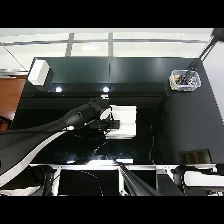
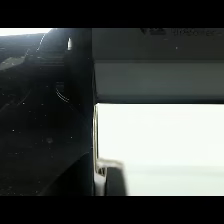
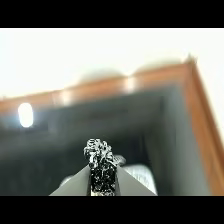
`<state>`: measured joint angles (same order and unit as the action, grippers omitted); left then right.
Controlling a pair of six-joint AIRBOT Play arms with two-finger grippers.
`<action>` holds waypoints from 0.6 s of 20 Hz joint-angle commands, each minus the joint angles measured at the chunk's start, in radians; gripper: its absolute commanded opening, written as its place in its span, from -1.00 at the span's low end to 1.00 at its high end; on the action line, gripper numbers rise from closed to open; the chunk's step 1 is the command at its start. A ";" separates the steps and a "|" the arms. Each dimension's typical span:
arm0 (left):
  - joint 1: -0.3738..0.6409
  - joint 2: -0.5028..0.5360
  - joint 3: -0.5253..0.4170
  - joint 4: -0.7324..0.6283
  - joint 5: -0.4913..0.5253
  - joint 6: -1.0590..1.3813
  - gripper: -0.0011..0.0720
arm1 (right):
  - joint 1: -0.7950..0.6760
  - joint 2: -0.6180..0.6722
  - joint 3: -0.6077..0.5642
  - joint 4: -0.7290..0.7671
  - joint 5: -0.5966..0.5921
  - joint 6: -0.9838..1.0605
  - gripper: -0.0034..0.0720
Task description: Fold the box and place the chain.
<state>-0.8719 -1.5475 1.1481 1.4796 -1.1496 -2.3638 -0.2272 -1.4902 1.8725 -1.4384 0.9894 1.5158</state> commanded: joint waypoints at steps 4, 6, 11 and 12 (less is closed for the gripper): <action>0.001 0.000 0.000 0.001 0.010 0.000 -0.91 | 0.002 0.127 0.101 0.079 0.005 -0.010 -0.88; 0.001 0.000 0.000 0.000 0.023 0.000 -0.91 | 0.002 0.140 0.153 0.105 0.006 -0.010 -0.88; 0.001 0.000 0.000 0.000 0.027 0.000 -0.91 | 0.002 0.227 0.190 0.248 0.092 -0.056 -0.88; 0.001 0.000 0.000 0.000 0.027 0.000 -0.91 | 0.004 0.253 0.183 0.278 0.169 -0.084 -0.88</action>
<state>-0.8719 -1.5475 1.1481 1.4796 -1.1275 -2.3642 -0.2260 -1.2930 2.0468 -1.2537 1.0412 1.4799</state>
